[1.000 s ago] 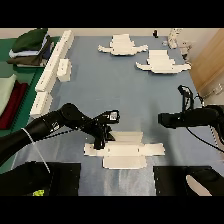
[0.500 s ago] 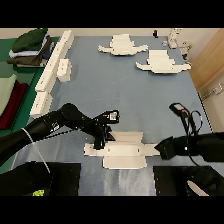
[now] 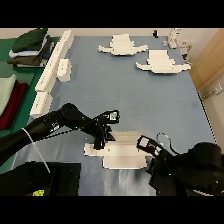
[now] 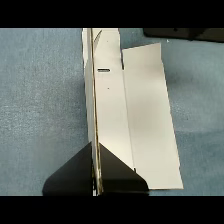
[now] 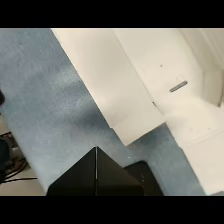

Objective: Fold the box.

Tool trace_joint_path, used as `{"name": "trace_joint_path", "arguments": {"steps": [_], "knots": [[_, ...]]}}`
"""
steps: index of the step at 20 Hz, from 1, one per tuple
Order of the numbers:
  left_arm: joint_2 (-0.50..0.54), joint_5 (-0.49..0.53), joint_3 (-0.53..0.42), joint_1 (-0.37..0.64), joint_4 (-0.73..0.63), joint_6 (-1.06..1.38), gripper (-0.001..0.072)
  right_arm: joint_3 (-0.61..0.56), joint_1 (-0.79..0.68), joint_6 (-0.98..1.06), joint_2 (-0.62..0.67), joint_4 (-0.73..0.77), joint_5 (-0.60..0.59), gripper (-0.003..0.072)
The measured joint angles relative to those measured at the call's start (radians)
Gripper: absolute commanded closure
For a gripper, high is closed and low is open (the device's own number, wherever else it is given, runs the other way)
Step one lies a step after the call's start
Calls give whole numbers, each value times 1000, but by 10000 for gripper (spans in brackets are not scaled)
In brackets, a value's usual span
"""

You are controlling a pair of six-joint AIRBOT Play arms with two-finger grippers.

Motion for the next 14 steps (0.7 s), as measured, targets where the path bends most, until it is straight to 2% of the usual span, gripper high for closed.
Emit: {"name": "trace_joint_path", "arguments": {"steps": [1, 2, 3, 6, 14], "knots": [[0, 0, 0, 0, 0, 0, 694, -3, 66, 31, -23, -67, 24, 295], [0, 0, 0, 0, 0, 0, 694, -5, 126, 53, -47, -132, 42, 110], [0, 0, 0, 0, 0, 0, 694, -6, 172, 68, -67, -187, 60, 84], [0, 0, 0, -1, 0, 0, 693, -8, 260, 100, -132, -304, 122, 83], [0, -1, 0, -2, 0, 0, 694, -7, 310, 188, -270, -514, 202, 87]]}}
